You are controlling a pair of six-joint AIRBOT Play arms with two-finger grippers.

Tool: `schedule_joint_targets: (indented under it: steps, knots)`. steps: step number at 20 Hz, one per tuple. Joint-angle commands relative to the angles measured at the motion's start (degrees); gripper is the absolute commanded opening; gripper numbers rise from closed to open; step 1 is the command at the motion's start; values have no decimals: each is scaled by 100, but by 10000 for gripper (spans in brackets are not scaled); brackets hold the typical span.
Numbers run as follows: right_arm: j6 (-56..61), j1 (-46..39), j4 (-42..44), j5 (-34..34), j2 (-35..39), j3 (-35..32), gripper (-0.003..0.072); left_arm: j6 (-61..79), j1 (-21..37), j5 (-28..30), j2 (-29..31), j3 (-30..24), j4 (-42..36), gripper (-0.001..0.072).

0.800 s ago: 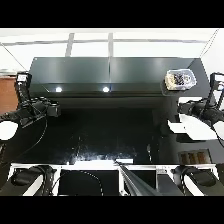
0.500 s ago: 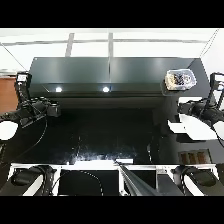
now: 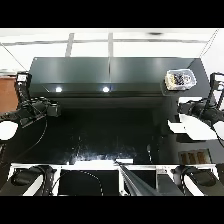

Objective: Fold the box and place the chain.

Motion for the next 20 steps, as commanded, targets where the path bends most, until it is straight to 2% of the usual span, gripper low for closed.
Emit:
schedule_joint_targets:
  steps: [1,6,8,9,10,11,12,13,16,18,20]
  knots:
    - [2,-2,0,2,0,-2,12,-4,0,15,-4,0,-166,31]
    - [2,-2,17,-55,-2,-2,12,-7,0,155,-7,-7,-175,31]
    - [0,-2,-44,-358,-2,-2,12,-7,0,518,-22,-55,-446,33]
    - [-4,-2,-87,-542,-2,-2,12,-7,0,756,-61,-63,-638,124]
    - [-4,-2,-181,-673,-2,-2,24,0,-15,984,-109,-63,-791,502]
    - [2,-4,-212,-809,-2,-2,152,4,-72,1187,-168,-63,-800,712]
    - [2,2,-195,-911,-2,-2,482,11,-160,1298,-247,-57,-796,716]
    - [15,-4,-192,-1043,-13,-2,642,33,-275,1290,-326,-39,-791,716]
    - [463,-404,-551,-1169,-306,98,639,315,-833,1294,-634,-35,-778,715]
    - [402,-1403,-715,-608,-946,667,637,304,-1141,1342,-876,-35,-776,715]
    - [136,-2730,-623,-223,-1751,1506,637,302,-1266,1355,-1054,-35,-776,715]
